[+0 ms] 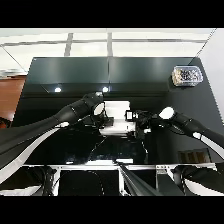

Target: Fold the box and place the chain.

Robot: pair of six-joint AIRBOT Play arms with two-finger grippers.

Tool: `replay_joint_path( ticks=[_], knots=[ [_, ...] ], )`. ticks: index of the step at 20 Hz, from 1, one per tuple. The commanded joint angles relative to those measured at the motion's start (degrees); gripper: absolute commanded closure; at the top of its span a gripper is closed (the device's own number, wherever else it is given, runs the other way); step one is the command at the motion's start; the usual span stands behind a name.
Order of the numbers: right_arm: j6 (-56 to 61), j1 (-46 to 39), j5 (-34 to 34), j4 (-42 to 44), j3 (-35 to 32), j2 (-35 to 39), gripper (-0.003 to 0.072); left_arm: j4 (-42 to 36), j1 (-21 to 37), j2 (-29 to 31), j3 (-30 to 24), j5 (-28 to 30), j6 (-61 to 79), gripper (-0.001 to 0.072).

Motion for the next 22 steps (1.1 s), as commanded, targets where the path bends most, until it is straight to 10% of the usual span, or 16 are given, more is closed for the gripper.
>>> replay_joint_path(
  ticks=[1,6,10,22],
  knots=[
    [0.79,-0.02,2.34,-3.43,0.00,1.53,-0.0021,0.17,0.04,-0.04,0.02,0.22,0.85,0.0683],
    [0.79,-1.29,2.95,-4.76,0.00,6.40,-0.0014,0.15,0.04,-0.04,0.02,0.24,0.92,0.0683],
    [1.33,-1.40,4.66,-3.23,0.00,7.26,0.0451,0.11,0.04,-0.07,0.02,0.22,0.94,0.0683],
    [4.55,-0.57,2.14,11.41,-0.02,1.66,0.0463,0.07,0.04,-0.07,0.02,0.22,0.92,0.0684]
  ],
)
